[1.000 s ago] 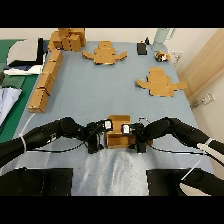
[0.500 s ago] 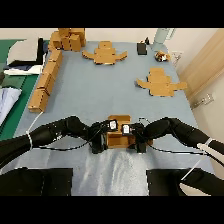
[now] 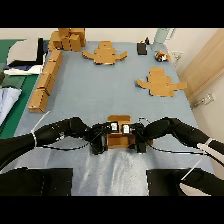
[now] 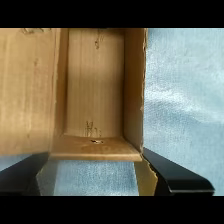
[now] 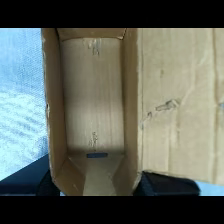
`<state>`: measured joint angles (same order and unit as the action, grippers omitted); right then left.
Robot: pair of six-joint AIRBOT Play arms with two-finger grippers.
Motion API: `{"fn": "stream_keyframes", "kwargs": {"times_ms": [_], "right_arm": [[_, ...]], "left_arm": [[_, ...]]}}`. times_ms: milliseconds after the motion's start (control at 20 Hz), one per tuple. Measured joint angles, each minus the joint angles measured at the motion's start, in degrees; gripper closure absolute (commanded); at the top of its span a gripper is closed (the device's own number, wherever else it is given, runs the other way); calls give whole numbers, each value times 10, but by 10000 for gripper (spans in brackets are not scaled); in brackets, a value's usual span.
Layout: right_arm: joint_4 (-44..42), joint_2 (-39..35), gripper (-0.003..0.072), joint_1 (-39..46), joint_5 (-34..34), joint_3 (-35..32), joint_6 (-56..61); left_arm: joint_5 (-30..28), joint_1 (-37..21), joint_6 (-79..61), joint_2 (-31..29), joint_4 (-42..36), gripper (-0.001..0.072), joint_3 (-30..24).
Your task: Fold the box.
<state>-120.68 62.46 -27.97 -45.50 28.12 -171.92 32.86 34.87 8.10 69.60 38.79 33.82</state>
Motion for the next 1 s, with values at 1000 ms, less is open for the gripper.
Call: {"fn": "stream_keyframes", "kwargs": {"times_ms": [1000], "right_arm": [[0, 0, 289, 0, 0, 0, 2]], "left_arm": [[2, 22, -8, 33, 4, 185, 20]]}}
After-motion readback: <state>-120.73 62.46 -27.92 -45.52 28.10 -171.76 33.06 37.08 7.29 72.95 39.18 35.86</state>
